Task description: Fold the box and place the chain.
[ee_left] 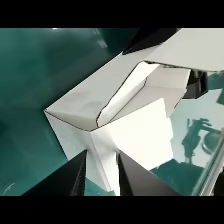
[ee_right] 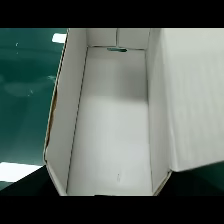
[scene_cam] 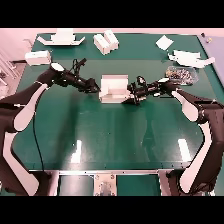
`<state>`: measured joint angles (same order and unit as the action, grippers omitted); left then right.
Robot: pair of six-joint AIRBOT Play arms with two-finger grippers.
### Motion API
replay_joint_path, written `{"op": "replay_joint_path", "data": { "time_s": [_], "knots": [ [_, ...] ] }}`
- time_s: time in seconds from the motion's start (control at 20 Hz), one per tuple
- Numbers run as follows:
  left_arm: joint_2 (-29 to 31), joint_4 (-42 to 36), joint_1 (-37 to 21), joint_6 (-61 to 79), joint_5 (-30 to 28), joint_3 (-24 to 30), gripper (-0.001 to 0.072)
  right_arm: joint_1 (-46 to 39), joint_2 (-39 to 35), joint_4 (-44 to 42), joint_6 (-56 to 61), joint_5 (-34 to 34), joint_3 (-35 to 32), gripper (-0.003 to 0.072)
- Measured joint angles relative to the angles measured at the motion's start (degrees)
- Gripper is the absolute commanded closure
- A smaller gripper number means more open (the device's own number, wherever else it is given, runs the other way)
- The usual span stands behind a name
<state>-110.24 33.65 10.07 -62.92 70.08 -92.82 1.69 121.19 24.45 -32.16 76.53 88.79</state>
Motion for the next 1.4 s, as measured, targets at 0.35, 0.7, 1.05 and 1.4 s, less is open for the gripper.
{"op": "replay_joint_path", "data": {
  "time_s": [0.35, 0.7, 1.05, 1.4],
  "knots": [
    [0.0, 5.31, 2.29, -3.04, -0.46, -2.32, 0.046, 0.0, 0.0, 0.0, 0.0, 0.0, 0.0, 0.0142],
    [0.0, 11.39, 5.11, -6.95, -0.33, -5.79, 0.046, 0.0, 0.0, 0.0, 0.0, 0.02, 0.0, 0.0142],
    [0.02, 14.75, 7.08, -9.7, -0.46, -6.82, 0.046, -0.07, -0.02, 0.07, 0.0, 0.09, 0.0, 0.0143],
    [0.0, 20.5, 8.2, -15.26, 0.31, -9.79, 0.046, -0.07, -0.02, 0.0, 0.0, 0.02, 0.0, 0.0143]
  ]
}}
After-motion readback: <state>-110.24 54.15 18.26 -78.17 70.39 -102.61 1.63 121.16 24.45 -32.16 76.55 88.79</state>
